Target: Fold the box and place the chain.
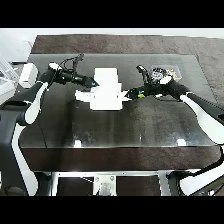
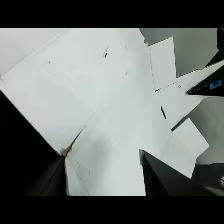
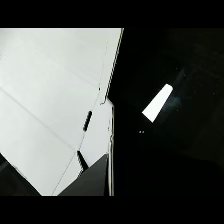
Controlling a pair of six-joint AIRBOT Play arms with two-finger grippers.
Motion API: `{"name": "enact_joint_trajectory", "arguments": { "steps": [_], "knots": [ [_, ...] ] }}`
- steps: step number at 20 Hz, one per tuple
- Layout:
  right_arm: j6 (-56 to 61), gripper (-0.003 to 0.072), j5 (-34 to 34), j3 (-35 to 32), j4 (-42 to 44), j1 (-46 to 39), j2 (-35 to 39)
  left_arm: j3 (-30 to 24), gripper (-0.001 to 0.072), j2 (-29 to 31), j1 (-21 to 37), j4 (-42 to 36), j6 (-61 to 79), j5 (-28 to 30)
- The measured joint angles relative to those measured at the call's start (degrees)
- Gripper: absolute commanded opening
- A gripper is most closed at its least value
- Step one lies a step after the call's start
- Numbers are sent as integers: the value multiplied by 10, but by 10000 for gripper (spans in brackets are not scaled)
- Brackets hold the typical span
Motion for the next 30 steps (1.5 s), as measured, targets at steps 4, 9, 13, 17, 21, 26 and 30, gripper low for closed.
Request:
{"name": "enact_joint_trajectory", "arguments": {
  "steps": [4, 9, 13, 17, 21, 26, 30],
  "knots": [
    [0, 5, 3, 0, 0, -6, 0, 0, 519, 0, -4, 17, -6, 4],
    [0, 6, 5, 0, 0, -11, 0, 0, 518, 0, -5, 25, -11, 3],
    [0, 5, 6, 0, 1, -12, 0, 0, 517, 0, -6, 27, -13, 4],
    [0, 5, 6, 0, 2, -12, 0, 0, 478, 0, -6, 10, -13, 8],
    [0, 5, 8, 0, 2, -12, 0, 0, 479, -1, -6, -1, -12, 9],
    [0, 6, 12, 0, 3, -12, 0, -1, 478, -2, -6, -2, -11, -4],
    [0, 5, 15, 0, 2, -12, 0, -1, 420, -9, -6, -5, -11, -14]
  ]
}}
